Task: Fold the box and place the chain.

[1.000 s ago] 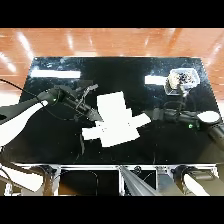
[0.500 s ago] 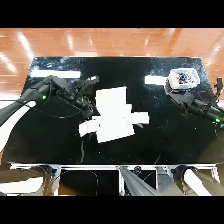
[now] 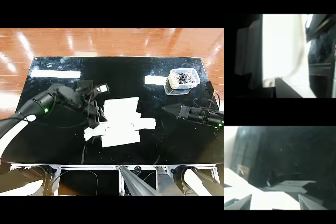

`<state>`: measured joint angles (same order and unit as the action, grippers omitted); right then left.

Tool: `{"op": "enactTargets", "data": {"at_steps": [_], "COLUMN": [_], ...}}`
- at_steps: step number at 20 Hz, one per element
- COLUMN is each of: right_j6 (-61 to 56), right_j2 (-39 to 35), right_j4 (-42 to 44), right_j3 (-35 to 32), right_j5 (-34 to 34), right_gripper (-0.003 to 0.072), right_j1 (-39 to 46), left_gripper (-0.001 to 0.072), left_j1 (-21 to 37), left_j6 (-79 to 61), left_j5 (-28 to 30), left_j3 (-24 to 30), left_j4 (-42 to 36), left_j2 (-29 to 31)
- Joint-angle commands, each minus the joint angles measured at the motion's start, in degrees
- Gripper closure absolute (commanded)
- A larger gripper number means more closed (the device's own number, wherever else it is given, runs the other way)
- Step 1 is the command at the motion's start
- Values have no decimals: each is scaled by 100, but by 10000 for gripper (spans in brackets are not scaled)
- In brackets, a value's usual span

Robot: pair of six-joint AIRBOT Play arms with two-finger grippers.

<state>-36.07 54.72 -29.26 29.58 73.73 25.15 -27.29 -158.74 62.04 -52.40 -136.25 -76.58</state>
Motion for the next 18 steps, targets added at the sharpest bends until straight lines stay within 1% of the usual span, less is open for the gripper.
{"op": "enactTargets", "data": {"at_steps": [1,3,5,7,10,12,14,15,16,18], "right_j6": [251,468,750,841,870,868,715,883,1362,2540], "right_j2": [-4,-4,-4,-4,-4,-4,-4,-4,-4,-4], "right_j4": [-389,-385,-382,-385,-378,-363,-138,-9,50,-81], "right_j3": [7,7,7,7,7,7,7,7,7,7], "right_j5": [-129,-229,-243,-269,-431,-787,-1113,-1082,-1008,-1051], "right_gripper": [-34,-34,-34,-34,-34,-34,-34,-34,-34,-34], "right_j1": [-96,-98,-98,-98,-98,-98,-98,-98,-114,-387], "left_gripper": [691,689,687,686,684,685,686,687,687,687], "left_j1": [-363,-341,-341,-317,-315,-326,-319,-332,-358,-350], "left_j6": [-201,-203,-199,-197,-107,-144,-282,-785,-1287,-1335], "left_j5": [-1215,-1834,-2122,-2188,-2232,-2135,-2181,-2162,-2159,-2177], "left_j3": [616,1025,1189,1185,1178,1174,1174,1176,1176,1182], "left_j4": [334,387,518,693,627,660,682,645,629,693], "left_j2": [376,533,496,428,424,424,424,424,424,424]}}
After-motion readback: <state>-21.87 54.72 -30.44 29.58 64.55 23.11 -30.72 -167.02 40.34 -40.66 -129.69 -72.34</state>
